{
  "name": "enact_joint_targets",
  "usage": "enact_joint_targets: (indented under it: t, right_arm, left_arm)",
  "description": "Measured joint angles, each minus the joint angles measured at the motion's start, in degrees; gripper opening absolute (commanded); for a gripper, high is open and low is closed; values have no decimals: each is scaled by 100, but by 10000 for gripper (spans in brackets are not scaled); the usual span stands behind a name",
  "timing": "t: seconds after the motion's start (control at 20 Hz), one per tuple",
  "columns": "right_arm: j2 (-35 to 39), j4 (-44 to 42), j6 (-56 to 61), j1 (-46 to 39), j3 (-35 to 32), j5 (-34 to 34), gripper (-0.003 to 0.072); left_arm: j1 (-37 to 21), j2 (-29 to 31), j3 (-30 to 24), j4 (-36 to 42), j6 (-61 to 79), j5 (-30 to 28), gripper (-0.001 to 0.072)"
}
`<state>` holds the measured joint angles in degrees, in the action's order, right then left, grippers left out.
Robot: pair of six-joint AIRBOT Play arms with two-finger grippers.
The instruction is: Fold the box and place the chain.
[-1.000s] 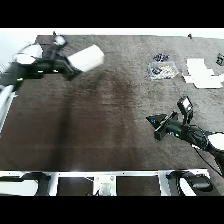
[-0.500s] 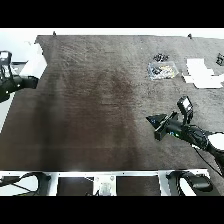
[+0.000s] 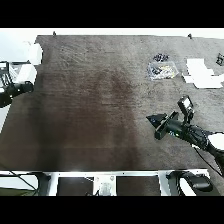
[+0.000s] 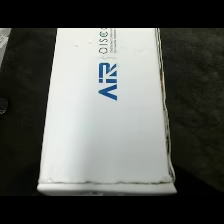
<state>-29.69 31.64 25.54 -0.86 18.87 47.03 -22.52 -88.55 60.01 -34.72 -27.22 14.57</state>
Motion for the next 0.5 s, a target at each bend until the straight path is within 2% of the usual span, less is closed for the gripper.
enact_joint_targets:
  t: [0.35,0.5]
  right_arm:
    - [0,-7,0,0,0,-13,15]
    - [0,-9,0,0,0,-13,15]
  left_arm:
    - [-31,-664,577,57,658,15,16]
    - [-37,-835,682,72,629,-181,16]
